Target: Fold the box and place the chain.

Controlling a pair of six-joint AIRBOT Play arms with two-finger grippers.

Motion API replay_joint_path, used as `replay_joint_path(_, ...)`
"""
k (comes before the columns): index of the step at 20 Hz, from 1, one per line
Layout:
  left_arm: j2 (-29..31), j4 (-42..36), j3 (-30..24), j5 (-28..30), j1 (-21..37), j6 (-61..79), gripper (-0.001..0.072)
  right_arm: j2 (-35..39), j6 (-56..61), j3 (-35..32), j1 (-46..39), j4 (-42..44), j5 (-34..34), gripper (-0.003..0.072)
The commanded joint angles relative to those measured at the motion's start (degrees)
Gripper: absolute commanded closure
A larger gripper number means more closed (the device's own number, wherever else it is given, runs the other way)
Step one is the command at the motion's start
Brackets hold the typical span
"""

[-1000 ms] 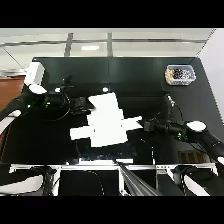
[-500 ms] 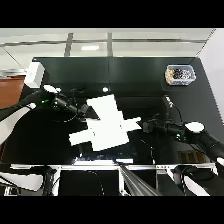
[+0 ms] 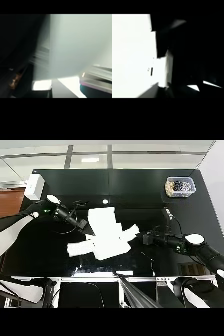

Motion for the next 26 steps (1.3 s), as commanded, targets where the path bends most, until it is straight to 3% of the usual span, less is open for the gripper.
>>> replay_joint_path(1, -0.11, 1.01, 2.58, 0.24, 0.07, -0.48, 0.0687, 0.17, 0.00, 1.64, -1.79, -3.67, 1.42, 0.0000)
replay_joint_path(5, 5.25, 3.63, 3.02, 0.20, -0.35, -0.37, 0.0690, 0.59, 7.80, 14.91, -10.80, -24.06, 19.89, 0.0002)
replay_joint_path(7, 12.44, 3.39, -1.92, 4.55, -0.83, 3.52, 0.0690, 0.63, 8.79, 22.12, -13.92, -33.97, 30.64, 0.0002)
replay_joint_path(8, 17.62, 1.84, -6.40, 9.68, -1.27, 7.87, 0.0689, 0.63, 8.76, 24.63, -14.91, -37.57, 33.92, 0.0002)
replay_joint_path(10, 27.04, -0.37, -15.67, 23.98, -3.26, 20.06, 0.0688, 0.63, 8.68, 26.40, -15.54, -43.04, 33.29, 0.0002)
replay_joint_path(12, 32.85, 0.44, -21.81, 35.95, -7.34, 37.99, 0.0688, 0.63, 8.70, 26.40, -15.45, -45.44, 30.18, 0.0002)
replay_joint_path(13, 33.81, 0.61, -22.80, 38.93, -9.16, 42.36, 0.0686, 0.63, 8.72, 26.40, -15.43, -45.31, 29.83, 0.0002)
replay_joint_path(18, 29.53, 4.50, -20.57, 41.64, -17.44, 45.68, 0.0686, 0.61, 0.76, 26.03, -10.56, -43.98, 30.71, 0.0002)
replay_joint_path(21, 25.55, 5.60, -17.75, 43.30, -20.85, 49.18, 0.0686, 0.59, -3.61, 23.78, -5.81, -44.02, 26.84, 0.0002)
replay_joint_path(26, 19.10, 5.66, -12.35, 41.55, -21.49, 49.55, 0.0685, 0.57, -4.74, 19.04, 0.48, -44.00, 20.90, 0.0002)
